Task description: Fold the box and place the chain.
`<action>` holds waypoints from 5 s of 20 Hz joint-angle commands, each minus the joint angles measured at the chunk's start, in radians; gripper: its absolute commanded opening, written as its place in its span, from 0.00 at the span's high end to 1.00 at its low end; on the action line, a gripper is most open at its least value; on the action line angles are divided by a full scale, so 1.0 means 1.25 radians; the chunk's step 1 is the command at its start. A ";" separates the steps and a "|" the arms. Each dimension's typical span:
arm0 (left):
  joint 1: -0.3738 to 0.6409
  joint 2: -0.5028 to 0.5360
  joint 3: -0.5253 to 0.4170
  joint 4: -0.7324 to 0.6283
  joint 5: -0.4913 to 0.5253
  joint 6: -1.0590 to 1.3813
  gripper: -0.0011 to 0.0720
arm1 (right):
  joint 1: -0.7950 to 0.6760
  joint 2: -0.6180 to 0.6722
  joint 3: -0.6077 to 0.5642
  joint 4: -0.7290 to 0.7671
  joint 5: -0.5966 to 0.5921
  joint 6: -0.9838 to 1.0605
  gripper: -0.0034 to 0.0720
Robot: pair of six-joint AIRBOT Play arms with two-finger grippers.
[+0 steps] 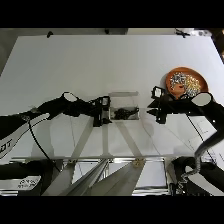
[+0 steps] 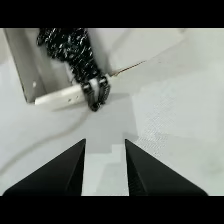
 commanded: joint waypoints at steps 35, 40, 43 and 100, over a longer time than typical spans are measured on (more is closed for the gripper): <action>0.000 -0.001 0.000 0.000 0.000 0.000 0.61 | 0.076 -0.077 0.000 0.011 -0.103 -0.149 0.94; 0.000 -0.001 0.000 0.000 0.000 0.000 0.61 | 0.076 0.025 0.000 0.029 -0.026 -0.129 0.94; 0.000 -0.001 0.000 0.000 0.000 0.000 0.61 | 0.076 0.098 0.000 0.147 0.009 -0.060 0.94; 0.000 -0.001 0.000 0.000 0.000 0.000 0.61 | 0.215 -0.413 0.684 -0.195 0.414 0.475 0.94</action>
